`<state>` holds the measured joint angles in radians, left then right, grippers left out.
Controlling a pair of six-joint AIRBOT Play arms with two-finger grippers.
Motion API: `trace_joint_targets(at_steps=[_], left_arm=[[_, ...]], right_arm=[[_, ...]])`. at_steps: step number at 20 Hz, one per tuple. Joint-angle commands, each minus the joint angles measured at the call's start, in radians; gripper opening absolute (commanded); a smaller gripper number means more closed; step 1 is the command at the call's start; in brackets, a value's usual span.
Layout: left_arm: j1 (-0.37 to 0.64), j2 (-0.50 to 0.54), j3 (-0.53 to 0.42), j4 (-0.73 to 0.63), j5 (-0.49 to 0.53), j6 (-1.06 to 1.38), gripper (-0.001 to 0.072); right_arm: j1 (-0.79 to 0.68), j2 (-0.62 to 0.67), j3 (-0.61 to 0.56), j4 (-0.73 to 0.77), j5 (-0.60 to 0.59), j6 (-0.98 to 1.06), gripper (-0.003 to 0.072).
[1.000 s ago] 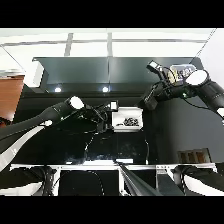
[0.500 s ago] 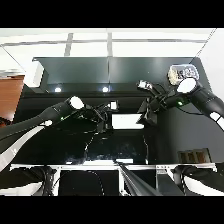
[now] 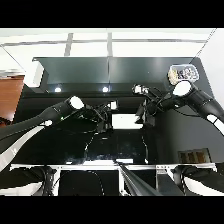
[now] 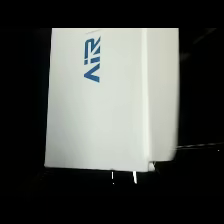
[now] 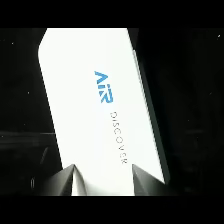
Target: Fold the box and place the chain.
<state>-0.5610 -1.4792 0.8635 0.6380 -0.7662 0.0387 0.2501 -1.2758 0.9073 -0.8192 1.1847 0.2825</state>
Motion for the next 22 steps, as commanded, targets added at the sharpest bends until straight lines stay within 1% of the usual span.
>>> trace_joint_targets(at_steps=[1,6,7,9,10,11,16,22], left_arm=[[0.0,-0.001,0.001,0.0,-0.004,0.001,0.0406],[0.0,-0.001,0.001,0.0,-0.004,0.001,0.0406],[0.0,-0.001,0.001,0.0,-0.004,0.001,0.0406],[0.0,-0.001,0.001,0.0,-0.004,0.001,0.0406],[0.0,-0.001,0.001,0.0,-0.004,0.001,0.0405],[0.0,-0.001,0.001,0.0,-0.004,0.001,0.0406],[0.0,-0.001,0.001,0.0,-0.004,0.001,0.0406],[0.0,-0.001,0.001,0.0,-0.004,0.001,0.0406]], right_arm=[[0.002,0.011,0.0,-0.001,0.001,0.034,0.0257],[0.002,0.029,0.0,0.0,0.0,0.079,0.0255],[0.002,0.034,0.0,0.0,-0.002,0.08,0.0235],[0.003,0.038,0.0,0.0,-0.003,0.082,0.0232],[0.003,0.038,0.0,0.0,-0.003,0.086,0.0166],[0.003,0.038,0.0,-0.001,-0.003,0.087,0.0118],[0.003,0.038,0.0,-0.003,-0.024,0.087,0.0117],[0.005,0.037,-0.001,-0.006,-0.018,0.088,0.0117]])
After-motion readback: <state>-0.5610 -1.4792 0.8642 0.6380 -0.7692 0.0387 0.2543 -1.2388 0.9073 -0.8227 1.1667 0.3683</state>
